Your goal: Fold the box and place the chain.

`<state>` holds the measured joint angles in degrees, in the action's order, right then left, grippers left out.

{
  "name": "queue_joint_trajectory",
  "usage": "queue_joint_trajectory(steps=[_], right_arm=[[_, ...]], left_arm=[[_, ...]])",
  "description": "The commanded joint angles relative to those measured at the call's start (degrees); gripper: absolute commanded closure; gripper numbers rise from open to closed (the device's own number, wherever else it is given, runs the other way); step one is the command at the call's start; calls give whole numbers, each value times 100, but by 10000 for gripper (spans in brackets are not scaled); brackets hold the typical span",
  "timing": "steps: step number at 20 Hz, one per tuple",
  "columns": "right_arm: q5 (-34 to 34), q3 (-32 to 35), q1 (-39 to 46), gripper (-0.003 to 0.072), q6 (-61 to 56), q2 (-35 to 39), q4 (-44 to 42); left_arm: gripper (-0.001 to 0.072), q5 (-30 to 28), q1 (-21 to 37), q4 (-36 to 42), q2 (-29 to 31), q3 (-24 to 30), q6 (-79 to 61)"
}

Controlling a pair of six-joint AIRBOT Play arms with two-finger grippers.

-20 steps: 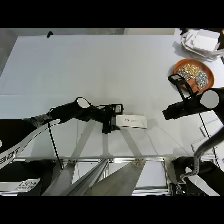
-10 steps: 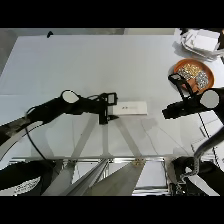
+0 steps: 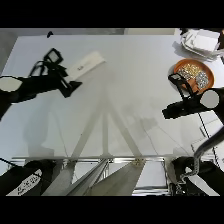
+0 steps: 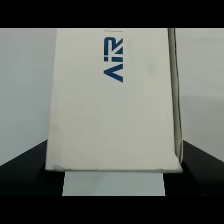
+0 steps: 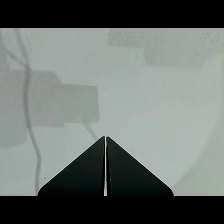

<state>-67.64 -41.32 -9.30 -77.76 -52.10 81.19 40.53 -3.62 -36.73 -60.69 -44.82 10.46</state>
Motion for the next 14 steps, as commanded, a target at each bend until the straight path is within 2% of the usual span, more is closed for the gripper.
queue_joint_trajectory(steps=[1,4,7,10,14], right_arm=[[0,2,2,672,-2,-4,-4],[0,2,2,670,-2,-4,-39],[-4,2,2,670,-2,-4,-46],[-4,2,2,670,-2,-4,-46],[-11,2,2,670,-2,-4,-48]], left_arm=[[707,199,1237,-1340,190,-4,1563],[707,177,2131,-2013,184,-2,2535],[707,162,2778,-2100,157,-2,2734],[707,243,3128,-2103,20,11,2736],[707,352,3191,-2122,-323,85,2736]])
